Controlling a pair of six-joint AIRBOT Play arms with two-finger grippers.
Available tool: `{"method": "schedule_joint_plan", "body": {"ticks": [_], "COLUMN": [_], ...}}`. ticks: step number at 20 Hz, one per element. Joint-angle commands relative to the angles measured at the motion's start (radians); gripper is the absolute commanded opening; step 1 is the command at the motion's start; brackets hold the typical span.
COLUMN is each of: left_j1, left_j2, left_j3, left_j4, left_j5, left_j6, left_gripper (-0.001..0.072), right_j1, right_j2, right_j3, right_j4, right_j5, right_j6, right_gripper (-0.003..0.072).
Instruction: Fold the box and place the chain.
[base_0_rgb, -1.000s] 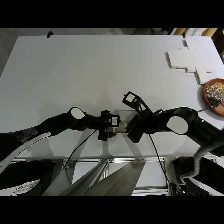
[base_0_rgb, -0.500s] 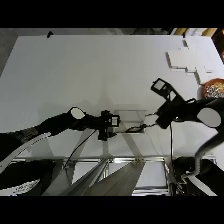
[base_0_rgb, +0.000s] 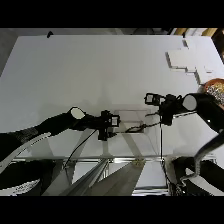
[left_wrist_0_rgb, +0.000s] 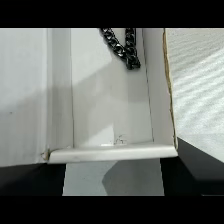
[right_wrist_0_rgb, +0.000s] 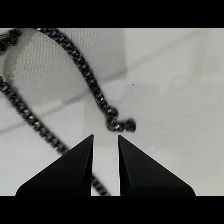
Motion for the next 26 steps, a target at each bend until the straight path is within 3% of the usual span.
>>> {"method": "schedule_joint_plan", "body": {"ticks": [1,22,26], "left_j1": [0.001,0.001,0.001], "left_j2": [0.001,0.001,0.001], "left_j3": [0.000,0.000,0.000], "left_j4": [0.000,0.000,0.000], "left_j5": [0.000,0.000,0.000], "left_j6": [0.000,0.000,0.000], "left_gripper": [0.0389,0.0389,0.0389], "right_j1": [-0.006,-0.006,-0.006], "right_j2": [-0.100,-0.110,-0.161], "right_j3": [-0.002,-0.005,-0.008], "right_j4": [0.020,0.079,0.082], "right_j5": [-0.087,-0.079,-0.076], "right_j6": [-0.114,-0.243,-0.244], "right_gripper": [0.0185,0.0163,0.0156]}}
